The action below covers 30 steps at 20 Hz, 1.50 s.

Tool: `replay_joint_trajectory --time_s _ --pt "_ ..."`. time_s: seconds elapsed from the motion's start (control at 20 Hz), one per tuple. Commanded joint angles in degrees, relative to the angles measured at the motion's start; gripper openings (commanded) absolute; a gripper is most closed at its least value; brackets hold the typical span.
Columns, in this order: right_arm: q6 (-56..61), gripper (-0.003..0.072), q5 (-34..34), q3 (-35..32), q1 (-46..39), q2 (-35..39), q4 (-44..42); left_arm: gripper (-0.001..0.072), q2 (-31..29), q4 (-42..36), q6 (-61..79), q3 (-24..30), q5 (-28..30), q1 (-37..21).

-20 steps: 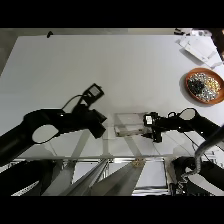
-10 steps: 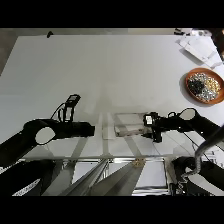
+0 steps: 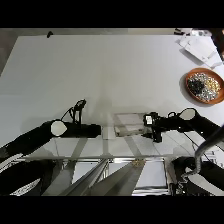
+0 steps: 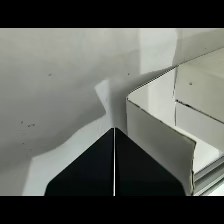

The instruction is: Fold the box and place the chain.

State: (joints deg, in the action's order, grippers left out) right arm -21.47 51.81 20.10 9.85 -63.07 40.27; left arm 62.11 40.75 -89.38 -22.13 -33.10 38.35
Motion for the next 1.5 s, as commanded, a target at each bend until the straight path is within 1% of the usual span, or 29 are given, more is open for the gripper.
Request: replay_joint_trajectory --time_s 0.0,0.35,0.7,1.0,1.05,1.15,1.2,1.4,1.45 --pt "0.0 0.0385 0.0 0.0 0.0 0.0 0.0 0.0003 2.6 -5.6 5.6 0.0 0.7 0.0" --pt "0.0 0.0385 0.0 0.0 0.0 0.0 0.0 0.0004 2.8 -5.6 7.1 -0.7 0.7 0.0" --pt "0.0 0.0385 0.0 0.0 0.0 0.0 0.0 0.0008 2.8 -6.2 9.9 -5.0 1.2 4.7" --pt "0.0 0.0385 0.0 0.0 0.0 0.0 0.0 0.0015 2.8 -5.9 11.2 -9.0 0.5 4.7" --pt "0.0 0.0385 0.0 0.0 0.0 0.0 0.0 0.0041 2.8 -6.0 11.2 -9.0 0.5 4.7" --pt "0.0 0.0385 0.0 0.0 0.0 0.0 0.0 0.0141 2.8 -6.0 11.2 -9.0 0.3 4.7" --pt "0.0 0.0385 0.0 0.0 0.0 0.0 0.0 0.0172 2.8 -6.0 11.2 -9.0 0.1 4.7" --pt "0.0 0.0385 0.0 0.0 0.0 0.0 0.0 0.0179 2.8 -6.0 11.6 -9.0 -0.2 4.7" --pt "0.0 0.0385 0.0 0.0 0.0 0.0 0.0 0.0230 2.8 -6.0 11.7 -9.0 -0.5 4.7"
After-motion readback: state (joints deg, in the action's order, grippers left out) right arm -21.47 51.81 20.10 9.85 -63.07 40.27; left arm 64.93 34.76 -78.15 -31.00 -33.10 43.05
